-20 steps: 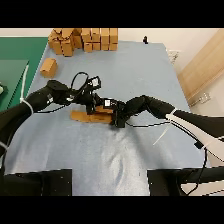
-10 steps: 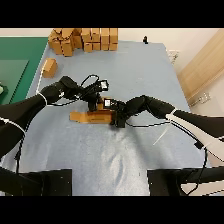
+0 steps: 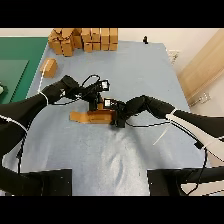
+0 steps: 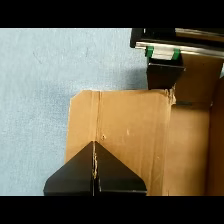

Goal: Fold the box.

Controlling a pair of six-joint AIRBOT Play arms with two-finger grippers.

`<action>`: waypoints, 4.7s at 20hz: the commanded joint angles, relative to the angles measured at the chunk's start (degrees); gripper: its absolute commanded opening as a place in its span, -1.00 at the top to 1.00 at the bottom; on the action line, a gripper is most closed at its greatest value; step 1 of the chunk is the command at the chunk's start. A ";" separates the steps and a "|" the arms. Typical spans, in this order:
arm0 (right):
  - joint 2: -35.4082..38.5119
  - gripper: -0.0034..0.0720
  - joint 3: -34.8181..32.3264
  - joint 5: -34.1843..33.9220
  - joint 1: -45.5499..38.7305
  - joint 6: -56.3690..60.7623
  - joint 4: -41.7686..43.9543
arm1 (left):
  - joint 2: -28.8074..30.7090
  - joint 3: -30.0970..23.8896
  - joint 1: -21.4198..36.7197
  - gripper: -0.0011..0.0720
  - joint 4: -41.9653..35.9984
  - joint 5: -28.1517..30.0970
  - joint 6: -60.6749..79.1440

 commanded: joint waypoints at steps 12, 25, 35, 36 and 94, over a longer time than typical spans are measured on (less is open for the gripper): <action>0.04 -0.42 0.04 0.11 -0.02 0.00 -0.48 | 14.08 2.40 11.15 0.96 -0.35 -3.91 -5.49; 0.04 -0.43 0.04 0.50 0.00 0.15 -0.42 | 23.87 -23.10 13.07 -0.95 4.15 -8.52 9.90; 0.04 -0.43 0.04 0.46 0.00 0.17 0.00 | 16.39 -23.12 5.11 -0.25 6.25 0.07 4.98; 0.04 -0.42 0.04 0.46 0.00 0.17 0.00 | 16.39 -23.12 5.11 -0.24 6.23 0.81 4.98; 0.04 -0.43 0.04 0.42 0.00 0.20 0.00 | 31.21 -22.84 31.50 0.94 15.28 -7.32 -45.66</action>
